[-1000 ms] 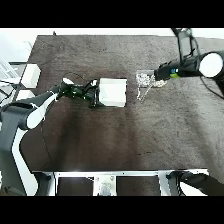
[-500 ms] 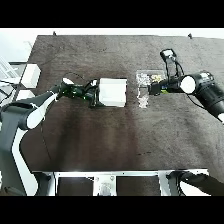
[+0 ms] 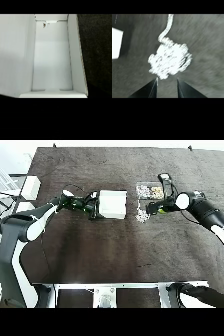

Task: Fold the box and place the chain.

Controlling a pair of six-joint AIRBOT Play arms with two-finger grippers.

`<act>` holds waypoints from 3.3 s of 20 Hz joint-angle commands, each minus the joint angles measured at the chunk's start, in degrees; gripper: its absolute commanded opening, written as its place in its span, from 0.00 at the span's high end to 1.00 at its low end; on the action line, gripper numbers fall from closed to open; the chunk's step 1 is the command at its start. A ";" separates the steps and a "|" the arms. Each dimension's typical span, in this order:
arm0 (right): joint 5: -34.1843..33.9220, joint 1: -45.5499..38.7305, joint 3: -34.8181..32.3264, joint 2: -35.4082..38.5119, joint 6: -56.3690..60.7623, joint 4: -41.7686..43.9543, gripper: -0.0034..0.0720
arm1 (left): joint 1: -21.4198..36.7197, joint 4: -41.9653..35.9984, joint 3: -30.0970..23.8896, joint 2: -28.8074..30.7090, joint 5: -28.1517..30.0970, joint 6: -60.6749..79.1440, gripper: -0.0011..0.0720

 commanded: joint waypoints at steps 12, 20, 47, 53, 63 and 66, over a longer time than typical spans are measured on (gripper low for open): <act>-3.45 2.08 -1.95 -9.70 -3.30 3.21 0.50 | 0.02 0.00 -0.02 0.00 0.00 0.02 0.46; -4.17 1.57 -1.95 -12.76 -3.26 1.22 0.53 | 0.02 0.00 -0.02 0.00 0.00 0.02 0.46; -15.65 12.13 17.57 11.58 -3.30 1.55 0.94 | 0.02 0.00 -0.02 0.00 0.02 0.02 0.46; -19.98 16.87 17.79 10.21 -3.28 1.55 0.94 | 0.02 0.00 -0.02 0.00 0.02 0.02 0.46; -22.38 19.21 17.77 -0.35 -3.26 1.57 0.94 | 0.02 0.00 -0.02 0.00 0.04 0.02 0.46; -21.73 19.23 16.35 -4.00 -3.17 2.25 0.94 | 0.02 0.00 -0.02 0.00 0.02 0.02 0.46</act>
